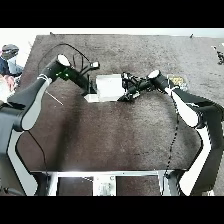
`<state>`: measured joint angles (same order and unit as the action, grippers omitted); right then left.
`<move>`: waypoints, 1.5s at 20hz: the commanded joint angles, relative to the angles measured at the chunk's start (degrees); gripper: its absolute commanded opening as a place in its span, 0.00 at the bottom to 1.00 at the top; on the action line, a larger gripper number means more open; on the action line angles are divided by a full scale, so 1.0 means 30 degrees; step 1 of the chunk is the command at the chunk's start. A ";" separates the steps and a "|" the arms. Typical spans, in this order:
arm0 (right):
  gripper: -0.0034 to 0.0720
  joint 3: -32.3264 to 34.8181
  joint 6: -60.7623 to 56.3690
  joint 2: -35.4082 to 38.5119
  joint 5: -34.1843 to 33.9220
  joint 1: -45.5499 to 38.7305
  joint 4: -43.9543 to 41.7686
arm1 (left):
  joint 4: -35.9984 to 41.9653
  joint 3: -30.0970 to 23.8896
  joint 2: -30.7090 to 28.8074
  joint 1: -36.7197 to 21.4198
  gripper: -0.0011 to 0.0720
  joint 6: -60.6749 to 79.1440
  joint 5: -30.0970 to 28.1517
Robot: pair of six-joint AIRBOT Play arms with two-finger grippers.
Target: Fold the box and place the chain.
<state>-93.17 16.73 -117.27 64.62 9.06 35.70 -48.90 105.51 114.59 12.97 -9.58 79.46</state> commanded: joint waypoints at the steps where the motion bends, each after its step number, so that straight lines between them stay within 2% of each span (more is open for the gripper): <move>1: 0.86 -0.0007 0.0000 -0.0007 0.0029 0.0007 0.0015 | 0.1122 0.0058 -0.0954 -0.1086 0.02 -0.0313 0.0175; 4: 0.86 -0.0007 0.0007 -0.0007 0.0036 0.0007 0.0015 | 0.1712 0.0044 -0.2127 -0.1763 0.02 -0.1698 0.0197; 6: 0.86 -0.0007 0.0000 -0.0007 0.0029 0.0007 0.0015 | 0.0889 -0.0022 -0.2834 -0.1982 0.02 -0.4393 -0.0007; 8: 0.86 -0.0007 0.0007 0.0000 0.0029 0.0000 0.0015 | -0.0525 -0.0401 -0.3461 -0.2171 0.02 -0.7184 -0.1202; 10: 0.86 -0.0007 0.0007 -0.0007 0.0029 0.0007 0.0015 | -0.0678 -0.1297 -0.4051 -0.2674 0.02 -0.9442 -0.2506; 13: 0.86 -0.0007 0.0007 -0.0007 0.0029 0.0007 0.0015 | -0.0328 -0.3796 -0.4903 -0.3599 0.02 -1.1737 -0.4430; 17: 0.86 -0.0007 0.0000 -0.0007 0.0022 0.0007 0.0015 | -0.0299 -0.6331 -0.4954 -0.4087 0.03 -1.3369 -0.3315; 22: 0.86 -0.0007 0.0007 -0.0007 0.0029 0.0007 0.0015 | 0.1093 -0.8859 -0.4852 -0.4029 0.03 -1.4360 -0.4787; 25: 0.86 -0.0007 0.0000 -0.0007 0.0029 -0.0007 0.0015 | 0.2565 -0.9304 -0.4415 -0.4022 0.03 -1.4367 -0.5311; 30: 0.86 -0.0007 0.0007 -0.0007 0.0029 0.0000 0.0015 | 0.2732 -0.9304 -0.3184 -0.3002 0.03 -1.4382 -0.6033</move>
<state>-93.17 16.75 -117.27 64.71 9.06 35.77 -41.76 78.02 103.28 2.57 -52.49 63.00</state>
